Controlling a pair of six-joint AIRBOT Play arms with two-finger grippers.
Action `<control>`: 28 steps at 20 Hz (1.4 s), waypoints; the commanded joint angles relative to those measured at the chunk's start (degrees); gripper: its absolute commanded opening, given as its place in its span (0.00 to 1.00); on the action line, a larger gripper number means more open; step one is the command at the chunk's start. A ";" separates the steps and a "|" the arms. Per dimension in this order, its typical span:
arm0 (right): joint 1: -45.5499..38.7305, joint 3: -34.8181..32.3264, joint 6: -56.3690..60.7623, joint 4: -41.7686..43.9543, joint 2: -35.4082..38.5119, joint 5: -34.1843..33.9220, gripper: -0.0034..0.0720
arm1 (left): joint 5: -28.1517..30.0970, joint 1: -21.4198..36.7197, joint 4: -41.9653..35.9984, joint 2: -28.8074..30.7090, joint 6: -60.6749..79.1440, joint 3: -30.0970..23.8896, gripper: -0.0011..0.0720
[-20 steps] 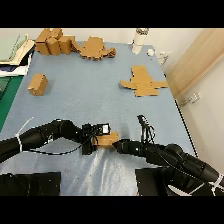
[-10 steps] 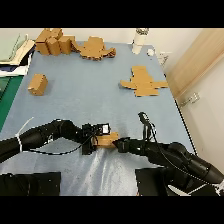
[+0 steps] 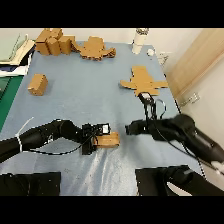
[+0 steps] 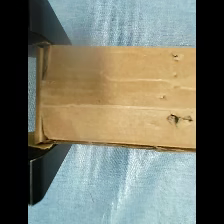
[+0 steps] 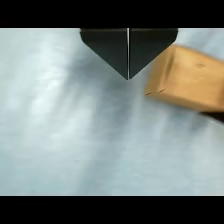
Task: Fold the box.
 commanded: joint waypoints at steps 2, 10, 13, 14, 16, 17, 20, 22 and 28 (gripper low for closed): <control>-4.28 14.56 -8.46 -9.99 -16.24 -9.05 0.05 | 0.04 0.00 0.00 -0.02 0.02 -0.02 0.66; -4.48 20.87 -8.52 -7.87 -29.11 -9.55 0.05 | 1.55 -0.02 -0.02 -0.02 0.02 -0.02 0.66; -4.48 20.87 -8.55 -7.74 -29.11 -10.64 0.05 | 1.55 -0.02 0.00 -0.02 0.02 -0.02 0.66; -4.48 20.87 -8.55 -7.74 -29.11 -10.62 0.05 | 1.95 -0.02 -0.20 -0.02 0.02 -0.02 0.66; -4.48 20.87 -8.55 -7.74 -29.11 -10.64 0.05 | 2.47 -0.02 -2.97 0.00 -0.09 -0.02 0.66; -4.48 20.87 -8.55 -7.74 -29.11 -10.62 0.05 | 2.51 0.02 -3.87 0.04 -0.68 0.00 0.66; -4.48 20.87 -8.55 -7.72 -29.11 -10.64 0.05 | 2.60 0.02 -3.65 0.48 -4.28 0.13 0.66; -4.48 20.87 -8.55 -7.74 -29.11 -10.64 0.05 | 3.23 0.04 -2.95 1.44 -6.88 0.15 0.66; -4.48 20.87 -8.55 -7.76 -29.11 -10.62 0.05 | 3.15 9.16 1.84 7.32 -18.01 0.15 0.66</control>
